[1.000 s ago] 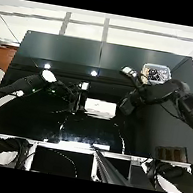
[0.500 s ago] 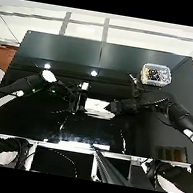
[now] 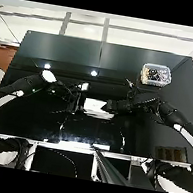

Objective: Fold the box and place the chain.

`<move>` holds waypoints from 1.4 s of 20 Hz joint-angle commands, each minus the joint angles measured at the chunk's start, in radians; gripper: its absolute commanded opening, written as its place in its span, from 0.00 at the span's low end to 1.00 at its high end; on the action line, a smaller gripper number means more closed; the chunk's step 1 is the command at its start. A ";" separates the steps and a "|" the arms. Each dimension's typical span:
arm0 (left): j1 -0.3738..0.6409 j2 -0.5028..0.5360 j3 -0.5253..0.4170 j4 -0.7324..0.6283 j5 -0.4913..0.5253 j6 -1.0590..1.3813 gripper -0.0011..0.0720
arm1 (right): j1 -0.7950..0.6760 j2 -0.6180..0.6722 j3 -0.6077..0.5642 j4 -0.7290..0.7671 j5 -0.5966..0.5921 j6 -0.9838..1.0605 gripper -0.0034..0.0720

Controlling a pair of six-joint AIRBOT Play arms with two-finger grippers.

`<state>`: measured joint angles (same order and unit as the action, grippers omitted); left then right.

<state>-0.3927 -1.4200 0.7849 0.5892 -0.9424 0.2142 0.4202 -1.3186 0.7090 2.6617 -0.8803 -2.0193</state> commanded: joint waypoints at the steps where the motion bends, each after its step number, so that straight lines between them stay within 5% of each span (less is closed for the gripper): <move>1: 0.000 0.001 0.001 -0.009 -0.002 -0.002 0.39 | -0.001 -0.011 0.001 -0.011 -0.007 0.002 0.07; 8: 0.000 0.008 0.001 -0.009 -0.006 -0.014 0.43 | -0.156 0.132 0.099 -0.064 -0.206 -0.038 0.07; 9: 0.000 0.011 0.001 -0.005 -0.010 -0.026 0.61 | -0.187 0.159 0.099 -0.064 -0.201 -0.037 0.07; 10: 0.000 0.016 0.001 0.008 -0.011 -0.050 0.93 | -0.220 0.179 0.099 -0.064 -0.201 -0.034 0.07; 11: 0.001 0.022 0.001 0.023 -0.011 -0.084 0.98 | -0.246 0.192 0.099 -0.064 -0.206 -0.030 0.07; 16: 0.005 0.142 0.001 0.322 -0.013 -0.364 0.98 | -0.356 0.221 0.099 -0.064 -0.274 -0.030 0.07; 20: 0.013 0.256 0.012 0.232 -0.024 -0.450 0.98 | -0.365 0.223 0.099 -0.064 -0.258 -0.030 0.07; 28: -0.184 0.075 0.130 0.173 0.090 -0.400 0.97 | -0.364 0.223 0.099 -0.065 -0.250 -0.030 0.07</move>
